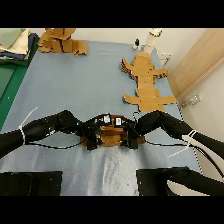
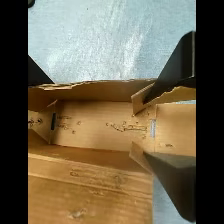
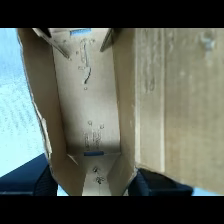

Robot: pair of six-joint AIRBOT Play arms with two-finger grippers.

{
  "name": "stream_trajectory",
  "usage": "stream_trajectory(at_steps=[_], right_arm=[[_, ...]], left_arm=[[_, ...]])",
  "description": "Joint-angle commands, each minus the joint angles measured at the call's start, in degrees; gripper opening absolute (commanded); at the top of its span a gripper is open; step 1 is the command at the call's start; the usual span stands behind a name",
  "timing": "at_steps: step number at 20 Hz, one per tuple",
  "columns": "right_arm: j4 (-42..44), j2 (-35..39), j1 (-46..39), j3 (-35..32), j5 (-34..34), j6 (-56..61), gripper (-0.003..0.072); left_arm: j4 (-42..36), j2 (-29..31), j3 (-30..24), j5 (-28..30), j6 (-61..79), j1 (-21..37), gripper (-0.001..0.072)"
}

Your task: Fold the box.

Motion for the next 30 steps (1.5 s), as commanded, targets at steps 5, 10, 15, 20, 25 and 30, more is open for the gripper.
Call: stream_trajectory(at_steps=[5,10,15,20,25,30], right_arm=[[0.0,0.0,0.0,0.0,0.0,0.0,0.0516],[0.0,0.0,0.0,0.0,0.0,0.0,0.0516],[0.0,0.0,0.0,0.0,0.0,0.0,0.0516],[0.0,0.0,0.0,0.0,0.0,0.0,0.0516],[0.0,0.0,0.0,0.0,0.0,0.0,0.0516],[0.0,0.0,0.0,0.0,0.0,0.0,0.0516]], left_arm=[[17.9,3.2,0.0,-0.3,-16.5,1.4,0.0011],[33.1,13.0,0.0,-5.4,-42.1,3.1,0.001],[36.2,17.2,-0.3,-15.8,-77.6,12.9,0.0011],[25.4,12.8,-4.5,-17.3,-82.4,18.4,0.001],[17.5,7.4,-5.5,-10.9,-81.9,12.9,0.001],[9.8,4.5,-5.5,-7.5,-80.9,7.2,0.001]])
